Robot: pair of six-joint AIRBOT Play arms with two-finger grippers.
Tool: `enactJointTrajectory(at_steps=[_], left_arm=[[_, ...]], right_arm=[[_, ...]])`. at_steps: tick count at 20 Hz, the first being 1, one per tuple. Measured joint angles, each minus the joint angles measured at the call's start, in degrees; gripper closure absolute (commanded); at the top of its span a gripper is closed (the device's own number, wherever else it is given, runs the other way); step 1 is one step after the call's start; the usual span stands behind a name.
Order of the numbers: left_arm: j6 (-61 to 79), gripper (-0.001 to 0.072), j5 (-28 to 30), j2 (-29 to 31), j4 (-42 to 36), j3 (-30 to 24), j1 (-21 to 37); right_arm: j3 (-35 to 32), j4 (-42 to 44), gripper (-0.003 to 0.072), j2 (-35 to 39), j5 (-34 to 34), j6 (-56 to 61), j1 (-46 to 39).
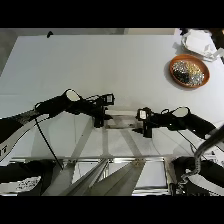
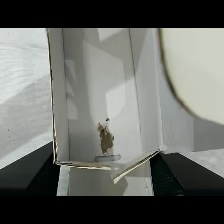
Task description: Fold the box and place the chain.
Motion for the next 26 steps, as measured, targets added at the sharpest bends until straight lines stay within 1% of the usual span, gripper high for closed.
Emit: enactJointTrajectory(at_steps=[1,3,4,14,21,22,23,24,25,26], left_arm=[[0.0,0.0698,0.0,0.0,0.0,0.0,0.0],[-0.1,0.0698,0.1,0.0,0.0,0.0,0.0],[-0.3,0.0698,0.3,0.0,0.0,0.0,0.0],[-0.1,0.0698,0.1,0.0,0.0,0.0,0.0],[0.0,0.0698,0.0,0.0,0.0,0.0,0.0],[0.0,0.0698,-0.1,0.0,0.0,0.0,0.0],[0.0,0.0698,-0.1,0.0,0.0,0.0,0.0],[0.0,0.0698,-0.1,0.0,0.0,0.0,0.0],[0.0,0.0698,-0.2,0.0,0.0,0.0,0.0],[0.0,0.0698,-0.2,0.0,0.1,0.0,0.0]], right_arm=[[0.0,0.1,0.0129,0.0,-0.3,0.0,0.0],[0.0,0.5,0.0015,0.0,-1.0,0.0,0.0],[0.2,0.5,-0.0001,-0.1,-1.6,0.0,0.0],[2.2,2.9,-0.0007,-0.3,1.0,0.1,0.0],[2.7,2.6,-0.001,-1.2,3.6,0.2,0.0],[2.7,2.6,-0.0001,-1.4,4.0,0.2,0.0],[2.7,2.5,0.0044,-1.5,4.4,0.2,0.0],[2.7,2.5,0.0121,-1.7,4.6,0.3,0.1],[2.8,2.4,0.018,-2.0,4.9,0.4,0.3],[2.8,2.5,0.019,-2.3,5.0,0.4,0.6]])
